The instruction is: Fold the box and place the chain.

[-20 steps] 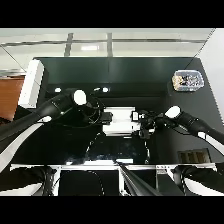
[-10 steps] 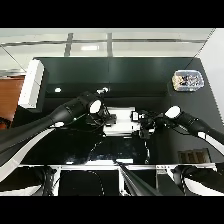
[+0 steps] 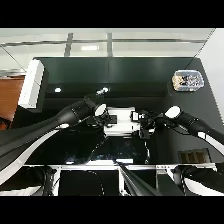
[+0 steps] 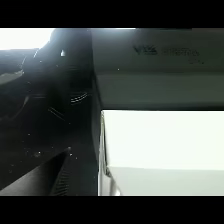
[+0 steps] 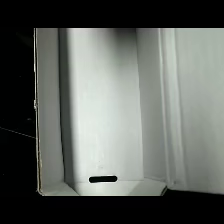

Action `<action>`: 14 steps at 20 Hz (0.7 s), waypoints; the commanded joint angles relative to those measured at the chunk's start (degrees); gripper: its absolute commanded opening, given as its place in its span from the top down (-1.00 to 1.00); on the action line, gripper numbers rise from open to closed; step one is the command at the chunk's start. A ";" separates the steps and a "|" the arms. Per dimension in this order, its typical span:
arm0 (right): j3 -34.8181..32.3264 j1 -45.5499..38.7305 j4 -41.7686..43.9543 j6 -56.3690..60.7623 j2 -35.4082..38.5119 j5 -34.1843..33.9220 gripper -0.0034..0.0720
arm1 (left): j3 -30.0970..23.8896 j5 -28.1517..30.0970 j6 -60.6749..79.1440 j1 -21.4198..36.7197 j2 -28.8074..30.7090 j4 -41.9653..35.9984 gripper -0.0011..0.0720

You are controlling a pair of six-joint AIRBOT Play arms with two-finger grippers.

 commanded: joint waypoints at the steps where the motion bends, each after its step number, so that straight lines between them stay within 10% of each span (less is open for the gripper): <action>1: 0.00 0.02 0.00 0.00 -0.02 0.02 0.30 | 0.04 0.81 -1.14 -0.48 -0.46 0.39 -0.14; 5: 0.00 0.02 0.00 0.02 -0.02 0.02 0.30 | 0.04 0.46 -1.11 -0.48 -0.70 -0.09 0.22; 8: 0.00 0.02 0.00 0.00 -0.02 0.02 0.30 | 0.07 0.59 -0.70 -0.59 -0.70 -0.04 0.90; 12: 0.00 0.02 0.00 0.02 -0.02 0.02 0.30 | 0.07 0.52 -0.70 -0.57 -0.70 -0.09 0.83; 14: 0.00 0.02 0.00 0.02 -0.02 0.02 0.30 | 0.07 0.33 -0.72 -0.59 -0.70 -0.07 0.00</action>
